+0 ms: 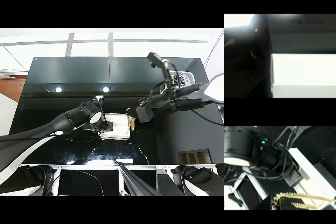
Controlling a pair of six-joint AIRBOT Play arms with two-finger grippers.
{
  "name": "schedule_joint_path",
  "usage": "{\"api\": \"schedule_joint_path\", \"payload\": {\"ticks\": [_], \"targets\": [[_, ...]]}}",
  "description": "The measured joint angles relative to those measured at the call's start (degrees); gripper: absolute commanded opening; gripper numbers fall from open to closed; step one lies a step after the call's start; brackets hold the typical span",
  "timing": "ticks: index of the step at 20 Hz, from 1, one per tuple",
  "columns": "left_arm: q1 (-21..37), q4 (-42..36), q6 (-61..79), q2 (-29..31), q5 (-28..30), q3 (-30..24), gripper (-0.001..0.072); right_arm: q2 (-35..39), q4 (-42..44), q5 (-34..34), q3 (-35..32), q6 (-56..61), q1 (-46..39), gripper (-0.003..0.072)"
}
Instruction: Fold the box and place the chain.
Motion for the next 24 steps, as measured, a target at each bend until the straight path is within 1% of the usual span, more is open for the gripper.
{"api": "schedule_joint_path", "payload": {"ticks": [4, 7, 8, 9, 10, 12, 15, 18, 20, 22, 24], "targets": [[0.0, 0.02, 0.0, 0.0, 0.02, 0.0, 0.0032, -2.91, 1.16, -5.35, -1.81, 0.11, 3.26, 0.0048], [0.0, 0.02, 0.0, 0.0, 0.0, 0.0, 0.0033, -5.01, 0.85, -7.98, -2.25, 0.35, 4.46, 0.005], [0.0, 0.02, 0.02, 0.0, 0.02, 0.0, 0.0033, -5.4, 0.33, -8.46, -2.29, 0.68, 4.48, 0.0194], [0.0, 0.04, 0.0, 0.0, 0.02, 0.0, 0.0033, -5.68, -0.33, -8.68, -2.38, 1.16, 4.46, 0.0502], [0.0, 0.04, 0.0, 0.0, 0.02, 0.0, 0.0033, -5.88, -0.96, -8.61, -2.4, 1.46, 4.2, 0.0639], [0.0, 0.04, -0.04, 0.0, 0.02, 0.0, 0.0033, -6.03, -1.9, -7.54, -2.4, 1.77, 2.86, 0.0649], [0.0, 0.04, -0.02, 0.0, 0.02, 0.0, 0.0032, -5.14, -4.02, -4.33, -2.4, 1.75, -2.54, 0.0649], [0.0, 0.07, -0.02, 0.0, 0.02, 0.0, 0.0032, -3.91, -11.23, -2.82, -2.99, 1.88, -10.84, 0.0648], [0.0, 0.07, 0.0, 0.0, 0.02, 0.0, 0.0032, -3.58, -17.55, -5.77, -5.35, 5.03, -16.11, 0.065], [0.0, 0.07, 0.0, 0.0, 0.11, 0.0, 0.0032, -3.85, -22.88, -12.07, -9.38, 9.55, -20.33, 0.065], [0.0, 0.07, 0.0, 0.0, 0.31, 0.0, 0.0032, -5.84, -25.99, -19.85, -12.74, 13.77, -22.73, 0.0649]]}}
